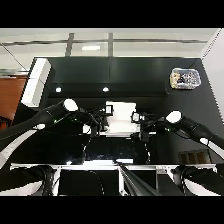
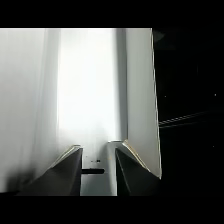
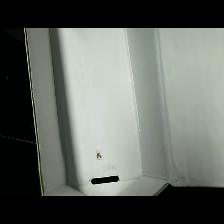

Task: Fold the box and place the chain.

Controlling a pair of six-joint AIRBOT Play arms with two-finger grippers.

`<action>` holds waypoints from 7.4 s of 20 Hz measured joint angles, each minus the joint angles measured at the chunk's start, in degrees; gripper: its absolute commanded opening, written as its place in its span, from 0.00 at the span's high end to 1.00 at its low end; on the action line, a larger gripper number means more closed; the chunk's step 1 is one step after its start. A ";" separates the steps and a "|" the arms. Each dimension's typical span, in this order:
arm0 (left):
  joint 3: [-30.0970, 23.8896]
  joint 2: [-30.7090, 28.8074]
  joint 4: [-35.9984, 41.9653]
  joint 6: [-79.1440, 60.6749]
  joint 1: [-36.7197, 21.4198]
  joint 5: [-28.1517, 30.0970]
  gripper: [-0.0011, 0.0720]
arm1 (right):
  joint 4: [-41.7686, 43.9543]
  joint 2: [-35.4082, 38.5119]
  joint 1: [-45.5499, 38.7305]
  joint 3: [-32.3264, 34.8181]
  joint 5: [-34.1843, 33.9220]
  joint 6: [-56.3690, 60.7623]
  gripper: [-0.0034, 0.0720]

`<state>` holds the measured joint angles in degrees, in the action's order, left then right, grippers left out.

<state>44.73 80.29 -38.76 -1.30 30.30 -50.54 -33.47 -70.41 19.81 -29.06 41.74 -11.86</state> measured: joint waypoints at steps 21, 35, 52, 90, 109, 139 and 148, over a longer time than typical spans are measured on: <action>-0.13 -12.04 -24.17 52.37 -18.40 -7.74 0.95 | 0.00 0.00 0.00 0.00 0.00 0.04 0.93; -15.56 -6.40 3.06 67.87 -33.83 -10.95 0.95 | 0.00 0.00 0.00 0.00 0.00 0.02 0.93; -4.63 1.95 12.20 52.46 -22.97 -19.50 0.00 | 0.00 0.00 0.02 0.00 0.00 0.02 0.93; 6.27 -5.05 -12.87 88.72 1.38 -4.00 0.35 | 0.00 0.00 0.00 0.00 0.00 0.04 0.93; 8.17 -4.85 -27.61 107.27 9.44 -2.56 0.35 | 0.00 0.00 0.00 0.00 0.00 0.02 0.93; 17.35 5.70 -44.68 131.99 17.81 -13.18 0.35 | -0.02 0.00 0.02 0.00 -0.04 0.00 0.93; 18.88 6.05 -46.05 135.03 18.53 -11.80 0.95 | 0.00 0.00 0.02 0.00 -0.02 0.04 0.93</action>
<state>63.61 86.35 -84.82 133.73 48.84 -62.35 -33.47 -70.41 19.84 -29.06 41.71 -11.81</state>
